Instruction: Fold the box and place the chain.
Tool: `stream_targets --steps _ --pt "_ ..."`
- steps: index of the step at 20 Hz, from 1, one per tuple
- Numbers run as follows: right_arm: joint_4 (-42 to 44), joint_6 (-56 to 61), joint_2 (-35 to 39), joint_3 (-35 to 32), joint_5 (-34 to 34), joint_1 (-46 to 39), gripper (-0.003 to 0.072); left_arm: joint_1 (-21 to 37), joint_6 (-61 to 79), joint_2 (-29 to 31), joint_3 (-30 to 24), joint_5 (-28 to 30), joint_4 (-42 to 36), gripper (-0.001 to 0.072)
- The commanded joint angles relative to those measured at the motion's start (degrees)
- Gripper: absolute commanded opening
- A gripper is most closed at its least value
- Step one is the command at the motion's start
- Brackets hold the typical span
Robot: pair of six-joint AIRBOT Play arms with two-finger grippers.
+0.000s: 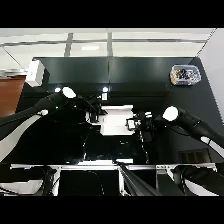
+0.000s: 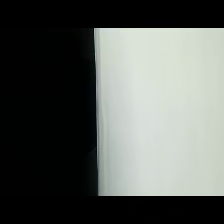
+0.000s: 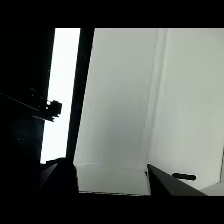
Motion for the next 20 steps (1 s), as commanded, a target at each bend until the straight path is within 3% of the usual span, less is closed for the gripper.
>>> stream_targets --steps 1,9,16,20 --pt "0.26 -0.04 -1.29 -0.24 -0.92 0.44 0.0637 -0.02 0.02 0.0 0.04 0.02 0.02 0.0025" --pt "4.0 0.04 -1.57 -1.27 -10.69 0.96 0.0637 -0.02 0.02 0.0 0.04 0.04 0.02 0.0025" --pt "3.98 2.84 1.79 -1.22 -11.3 0.66 0.0637 -0.02 0.02 0.0 0.04 0.02 0.02 0.0026" --pt "4.22 6.54 2.01 0.0 -15.02 -0.02 0.0637 -0.02 0.02 0.0 0.04 0.02 0.02 0.0025"
